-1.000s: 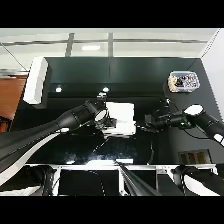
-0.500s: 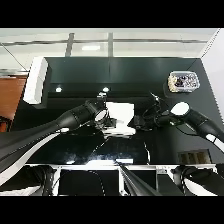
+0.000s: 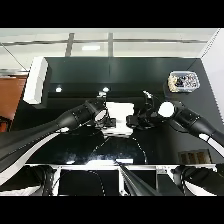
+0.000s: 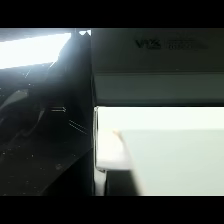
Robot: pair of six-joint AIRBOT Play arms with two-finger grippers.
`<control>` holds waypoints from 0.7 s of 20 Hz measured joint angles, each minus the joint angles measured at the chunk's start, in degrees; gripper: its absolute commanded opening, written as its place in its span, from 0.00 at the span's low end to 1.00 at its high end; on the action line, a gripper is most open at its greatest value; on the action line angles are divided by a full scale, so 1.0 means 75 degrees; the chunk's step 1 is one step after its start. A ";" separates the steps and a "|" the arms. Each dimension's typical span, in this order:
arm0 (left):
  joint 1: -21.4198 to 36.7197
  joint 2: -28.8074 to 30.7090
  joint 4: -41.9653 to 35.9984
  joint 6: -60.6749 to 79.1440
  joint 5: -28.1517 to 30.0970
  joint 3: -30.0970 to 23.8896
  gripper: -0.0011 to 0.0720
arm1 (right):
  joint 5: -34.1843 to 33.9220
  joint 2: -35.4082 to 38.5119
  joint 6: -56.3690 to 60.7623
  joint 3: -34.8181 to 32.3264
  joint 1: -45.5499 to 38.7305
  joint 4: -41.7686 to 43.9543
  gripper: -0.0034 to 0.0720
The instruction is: Fold the box and place the chain.
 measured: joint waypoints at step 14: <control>0.0000 0.0000 -0.0020 -0.0012 0.0026 0.0000 0.05 | 0.0565 -0.0592 0.1792 0.0664 0.0720 -0.1786 0.53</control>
